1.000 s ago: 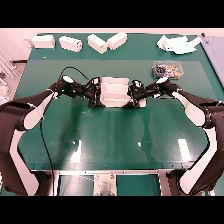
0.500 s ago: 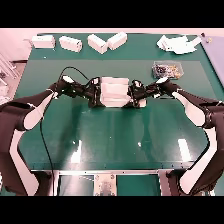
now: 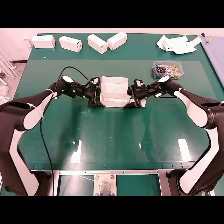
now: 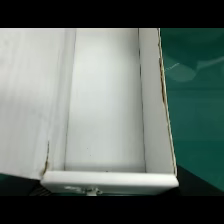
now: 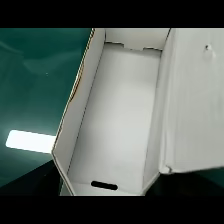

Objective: Fold the box and place the chain.

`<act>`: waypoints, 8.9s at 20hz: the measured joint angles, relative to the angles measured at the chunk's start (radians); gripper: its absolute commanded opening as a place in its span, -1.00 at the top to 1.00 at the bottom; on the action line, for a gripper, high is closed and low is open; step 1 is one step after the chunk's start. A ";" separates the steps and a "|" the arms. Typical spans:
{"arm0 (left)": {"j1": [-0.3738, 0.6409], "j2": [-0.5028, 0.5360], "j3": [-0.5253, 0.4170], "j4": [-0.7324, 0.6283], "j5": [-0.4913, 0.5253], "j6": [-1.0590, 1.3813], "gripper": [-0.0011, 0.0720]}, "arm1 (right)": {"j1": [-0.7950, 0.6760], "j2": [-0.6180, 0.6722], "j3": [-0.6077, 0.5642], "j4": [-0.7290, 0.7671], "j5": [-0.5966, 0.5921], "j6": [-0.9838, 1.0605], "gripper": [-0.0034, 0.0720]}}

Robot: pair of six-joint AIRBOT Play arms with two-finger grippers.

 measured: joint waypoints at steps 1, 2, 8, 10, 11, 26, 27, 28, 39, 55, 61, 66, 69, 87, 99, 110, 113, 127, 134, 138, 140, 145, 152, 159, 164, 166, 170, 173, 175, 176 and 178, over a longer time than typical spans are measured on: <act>0.000 0.000 0.000 -0.001 0.002 0.000 -0.47 | -0.010 0.014 0.000 -0.007 0.000 0.008 -0.96; 0.000 0.000 0.000 -0.002 0.003 -0.001 -0.47 | -0.022 0.030 0.000 -0.019 0.001 0.016 -0.96; -0.001 0.000 0.000 0.000 -0.001 0.000 -0.47 | -0.112 0.153 0.000 -0.092 -0.002 0.100 -0.50; -0.001 0.000 0.000 0.000 -0.002 0.000 -0.47 | -0.124 0.194 0.000 -0.081 0.019 0.146 0.90; -0.002 0.000 0.000 0.000 -0.002 0.000 -0.47 | -0.128 0.214 0.000 -0.062 0.042 0.169 0.90; -0.002 0.000 0.000 -0.001 -0.002 0.000 -0.47 | 0.018 0.120 0.029 0.200 -0.077 0.352 0.91; -0.002 0.000 0.000 -0.001 -0.002 -0.001 -0.47 | 0.022 0.101 0.045 0.192 -0.093 0.362 0.91; -0.002 0.000 0.000 -0.001 -0.002 -0.001 -0.47 | 0.027 0.079 0.064 0.172 -0.106 0.378 0.91; -0.002 0.000 0.000 -0.002 -0.005 0.000 -0.47 | 0.043 -0.016 0.181 -0.094 -0.161 0.467 0.92; 0.000 0.000 0.000 -0.003 -0.001 0.000 -0.47 | -0.014 0.424 -0.196 -0.257 -0.226 0.555 -0.67; 0.000 0.000 0.000 -0.003 -0.002 0.000 -0.47 | -0.014 0.391 -0.293 -0.194 -0.253 0.423 -0.66; 0.000 0.000 0.000 -0.003 -0.002 0.000 -0.47 | 0.006 0.332 -0.306 -0.130 -0.268 0.330 -0.59; 0.000 0.000 0.000 -0.003 -0.002 0.000 -0.47 | 0.014 0.312 -0.306 -0.113 -0.304 0.291 -0.21; 0.000 0.000 0.000 -0.002 -0.002 0.000 -0.47 | 0.071 0.256 -0.294 0.086 -0.338 0.107 0.11; -0.001 0.000 0.000 -0.003 -0.003 0.000 -0.47 | 0.083 0.246 -0.286 0.066 -0.345 0.090 -0.74; -0.002 0.000 0.000 -0.004 -0.001 -0.001 -0.47 | 0.024 0.313 -0.286 -0.030 -0.352 0.301 0.90; -0.002 0.000 0.000 -0.004 -0.001 -0.001 -0.47 | -0.013 0.367 -0.286 -0.064 -0.352 0.441 0.90; -0.002 0.000 0.000 -0.003 -0.002 -0.001 -0.47 | -0.201 0.431 -0.293 -0.368 -0.270 1.421 0.91; -0.002 0.000 0.000 -0.003 -0.002 -0.001 -0.47 | -0.159 0.348 -0.313 -0.338 -0.254 1.527 0.91; -0.002 0.000 0.000 -0.003 -0.002 -0.001 -0.47 | -0.098 0.301 -0.314 -0.285 -0.292 1.521 0.91; -0.002 0.000 0.000 -0.003 -0.002 -0.001 -0.47 | -0.068 0.293 -0.305 -0.229 -0.308 1.487 0.91; -0.002 0.000 0.000 -0.003 -0.002 -0.001 -0.47 | 0.003 0.304 -0.247 -0.142 -0.311 1.437 0.91; -0.002 0.000 0.000 -0.003 -0.002 -0.001 -0.47 | 0.032 0.352 -0.217 -0.167 -0.302 1.447 0.57; -0.002 0.000 0.000 -0.003 -0.002 -0.001 -0.47 | 0.046 0.359 -0.216 -0.224 -0.301 1.471 0.04; -0.002 0.000 0.000 -0.003 -0.002 0.000 -0.47 | 0.060 0.359 -0.218 -0.235 -0.301 1.481 -0.23; -0.002 0.000 0.000 -0.003 -0.002 -0.001 -0.47 | 0.077 0.359 -0.218 -0.235 -0.301 1.488 -0.24; -0.002 0.000 0.000 -0.003 -0.002 -0.001 -0.47 | 0.100 0.359 -0.218 -0.237 -0.303 1.508 -0.24; -0.002 0.000 0.000 -0.003 -0.002 -0.001 -0.47 | 0.108 0.359 -0.218 -0.238 -0.313 1.526 -0.23; -0.002 0.000 0.000 -0.003 -0.002 -0.001 -0.47 | 0.116 0.359 -0.218 -0.239 -0.324 1.535 -0.20; -0.002 0.000 0.000 -0.003 -0.002 -0.001 -0.47 | 0.120 0.359 -0.218 -0.240 -0.331 1.541 -0.20; -0.001 0.000 0.000 -0.003 -0.002 -0.001 -0.47 | 0.127 0.359 -0.218 -0.243 -0.342 1.551 -0.20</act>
